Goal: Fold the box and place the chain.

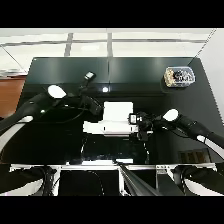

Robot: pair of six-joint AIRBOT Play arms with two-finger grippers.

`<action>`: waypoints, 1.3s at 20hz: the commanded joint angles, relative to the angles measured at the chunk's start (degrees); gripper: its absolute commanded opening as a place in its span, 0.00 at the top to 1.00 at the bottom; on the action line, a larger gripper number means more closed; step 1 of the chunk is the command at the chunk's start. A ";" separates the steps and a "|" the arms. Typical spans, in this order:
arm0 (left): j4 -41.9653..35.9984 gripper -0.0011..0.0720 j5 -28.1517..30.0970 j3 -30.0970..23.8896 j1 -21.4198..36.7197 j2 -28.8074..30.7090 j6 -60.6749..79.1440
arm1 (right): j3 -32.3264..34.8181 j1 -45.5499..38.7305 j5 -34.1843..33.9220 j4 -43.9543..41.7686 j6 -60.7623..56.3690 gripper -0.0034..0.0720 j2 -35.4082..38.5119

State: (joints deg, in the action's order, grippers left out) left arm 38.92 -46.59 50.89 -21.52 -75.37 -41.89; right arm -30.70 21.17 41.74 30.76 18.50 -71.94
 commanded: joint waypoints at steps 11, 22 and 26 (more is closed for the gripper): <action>16.06 0.03 -1.84 -11.10 -5.07 7.72 44.17 | -0.02 0.04 0.07 -0.11 -0.07 0.87 0.00; 4.39 0.71 0.92 -10.97 -7.52 2.14 44.09 | -0.02 0.04 0.04 -0.13 -0.07 0.87 0.00; 1.38 0.71 0.07 -10.97 -7.52 1.68 44.09 | -0.02 0.04 0.04 -0.11 -0.07 0.87 0.00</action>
State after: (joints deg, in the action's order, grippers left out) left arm 43.13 -46.06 39.92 -28.99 -73.28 2.07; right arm -30.70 21.17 41.76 30.65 18.46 -71.94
